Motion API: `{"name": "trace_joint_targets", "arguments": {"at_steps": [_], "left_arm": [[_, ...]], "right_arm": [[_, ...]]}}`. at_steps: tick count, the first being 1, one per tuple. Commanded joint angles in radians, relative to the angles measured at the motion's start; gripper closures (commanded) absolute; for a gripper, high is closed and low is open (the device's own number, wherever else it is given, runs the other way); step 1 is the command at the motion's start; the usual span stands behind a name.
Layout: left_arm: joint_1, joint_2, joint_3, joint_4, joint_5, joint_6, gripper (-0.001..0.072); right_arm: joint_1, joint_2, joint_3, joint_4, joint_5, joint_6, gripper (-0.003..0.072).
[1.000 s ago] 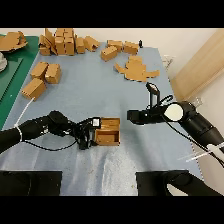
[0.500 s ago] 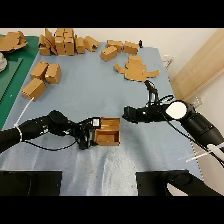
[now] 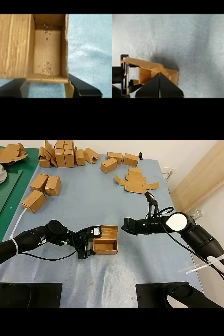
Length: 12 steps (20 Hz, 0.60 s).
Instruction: Fold the box.
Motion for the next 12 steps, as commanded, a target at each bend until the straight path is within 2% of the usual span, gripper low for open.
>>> {"name": "trace_joint_targets", "arguments": {"at_steps": [1, 12], "left_arm": [[0.001, 0.004, 0.000, 0.045, -0.001, -0.043, 0.0187], [0.001, 0.004, -0.003, 0.071, -0.008, -0.043, 0.0187]], "right_arm": [[0.000, 0.000, 0.000, -0.014, -0.031, 0.000, 0.0685], [-0.006, -0.013, 0.000, -0.080, -0.048, 0.003, 0.0684]]}}
